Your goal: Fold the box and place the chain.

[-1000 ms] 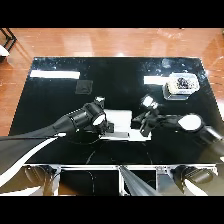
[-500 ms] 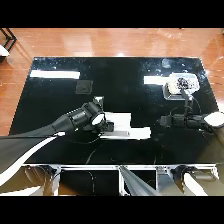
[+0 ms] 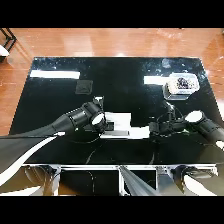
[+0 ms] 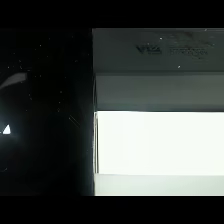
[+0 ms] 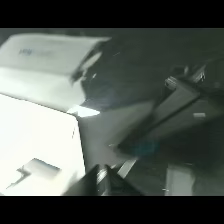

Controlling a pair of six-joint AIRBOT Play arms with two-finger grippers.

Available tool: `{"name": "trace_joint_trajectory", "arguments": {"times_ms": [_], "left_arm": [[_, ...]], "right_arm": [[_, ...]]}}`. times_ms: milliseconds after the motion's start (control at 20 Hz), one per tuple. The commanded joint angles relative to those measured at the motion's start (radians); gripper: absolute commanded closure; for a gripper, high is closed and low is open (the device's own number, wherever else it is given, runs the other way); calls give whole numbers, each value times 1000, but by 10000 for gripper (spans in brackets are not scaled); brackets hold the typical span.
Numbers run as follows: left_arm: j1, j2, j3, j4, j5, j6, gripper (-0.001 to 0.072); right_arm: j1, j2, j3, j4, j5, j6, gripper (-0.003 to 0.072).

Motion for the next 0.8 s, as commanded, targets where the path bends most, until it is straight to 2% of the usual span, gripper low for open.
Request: {"name": "trace_joint_trajectory", "arguments": {"times_ms": [0, 50, 100, 400, 750], "left_arm": [[0, -1, 0, 3, 1, 2, 687], [0, -1, 0, 3, 1, 2, 687], [0, -1, 0, 2, 0, 2, 687], [0, -1, 0, 2, -3, 2, 687], [-1, -1, 0, 2, -7, 2, 687]], "right_arm": [[76, -27, 1, 88, -5, -35, 146], [85, -27, 4, 108, 14, -64, 92], [91, -27, 8, 127, 33, -90, 81], [98, -27, 71, 148, 140, -111, 85], [119, -27, 99, 184, 143, -110, 87]]}}
